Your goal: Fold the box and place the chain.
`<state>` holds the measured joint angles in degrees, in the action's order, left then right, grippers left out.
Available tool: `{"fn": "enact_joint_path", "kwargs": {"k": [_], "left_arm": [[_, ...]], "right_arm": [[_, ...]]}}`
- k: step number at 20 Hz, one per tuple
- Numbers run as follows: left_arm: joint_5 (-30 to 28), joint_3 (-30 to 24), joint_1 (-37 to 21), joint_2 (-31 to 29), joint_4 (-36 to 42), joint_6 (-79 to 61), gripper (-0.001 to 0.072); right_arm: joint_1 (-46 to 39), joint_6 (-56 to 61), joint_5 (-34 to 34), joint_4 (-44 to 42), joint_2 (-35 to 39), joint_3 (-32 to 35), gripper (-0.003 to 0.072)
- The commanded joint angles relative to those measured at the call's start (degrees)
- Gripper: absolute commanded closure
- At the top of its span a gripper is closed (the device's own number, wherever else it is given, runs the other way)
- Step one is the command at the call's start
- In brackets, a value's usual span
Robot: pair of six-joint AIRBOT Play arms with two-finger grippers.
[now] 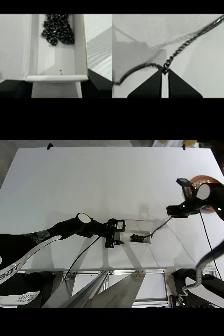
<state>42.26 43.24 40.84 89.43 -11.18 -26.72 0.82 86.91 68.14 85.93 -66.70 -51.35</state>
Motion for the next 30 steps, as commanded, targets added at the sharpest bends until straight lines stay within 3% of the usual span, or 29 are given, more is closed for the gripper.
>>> {"fn": "enact_joint_path", "kwargs": {"k": [1, 6, 14, 23, 30], "left_arm": [[0.0, 0.0, 0.0, 0.0, 0.0, 0.0, 0.0477], [0.0, 0.0, 0.0, 0.0, 0.0, 0.0, 0.0477], [0.0, 0.0, 0.0, 0.0, 0.0, 0.0, 0.0477], [0.0, 0.0, 0.0, 0.0, 0.0, 0.0, 0.0477], [0.0, 0.0, 0.0, 0.0, 0.0, 0.0, 0.0477]], "right_arm": [[1.4, -0.5, 6.2, -2.2, 10.4, -0.1, 0.0669], [8.5, -0.4, 12.2, -3.4, 22.9, -0.1, 0.0669], [15.1, -0.3, 10.6, -14.7, 34.1, -0.1, 0.0669], [15.1, -3.4, 9.0, -29.4, 36.6, -0.1, 0.0669], [15.1, -4.3, 4.7, -31.8, 36.6, 0.0, 0.0669]]}}
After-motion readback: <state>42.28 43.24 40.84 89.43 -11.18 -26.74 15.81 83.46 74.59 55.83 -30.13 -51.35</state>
